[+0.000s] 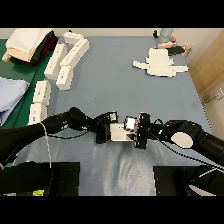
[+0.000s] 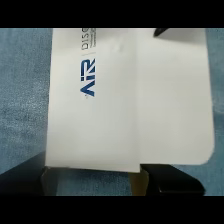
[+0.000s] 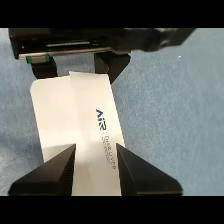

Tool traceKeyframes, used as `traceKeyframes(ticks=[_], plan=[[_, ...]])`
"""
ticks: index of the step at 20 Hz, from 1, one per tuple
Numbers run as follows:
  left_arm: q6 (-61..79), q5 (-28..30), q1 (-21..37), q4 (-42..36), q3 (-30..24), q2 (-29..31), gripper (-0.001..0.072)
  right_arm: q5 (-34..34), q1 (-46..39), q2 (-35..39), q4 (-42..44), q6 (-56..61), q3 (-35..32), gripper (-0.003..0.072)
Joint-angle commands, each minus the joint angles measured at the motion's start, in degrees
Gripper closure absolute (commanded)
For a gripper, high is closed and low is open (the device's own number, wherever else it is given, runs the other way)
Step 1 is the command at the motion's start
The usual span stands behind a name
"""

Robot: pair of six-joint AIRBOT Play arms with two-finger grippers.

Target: Fold the box.

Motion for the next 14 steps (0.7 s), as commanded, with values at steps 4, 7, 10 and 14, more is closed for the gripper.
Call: traceKeyframes(ticks=[4,7,10,14], plan=[[0.0,0.0,0.0,0.0,0.0,0.0,0.0346,1.1,0.1,-2.0,-0.2,-3.8,-0.1,0.0158],[0.0,0.0,0.0,0.0,0.0,0.0,0.0346,2.4,0.1,-2.0,-0.2,-5.6,-0.2,0.0158],[0.0,0.0,0.0,0.0,0.0,0.0,0.0345,0.6,0.1,-3.0,-1.7,-8.1,-0.2,0.0158],[0.0,0.0,0.0,0.0,0.0,0.0,0.0345,-0.8,0.1,-4.0,-2.4,-10.5,-0.2,0.0158]])
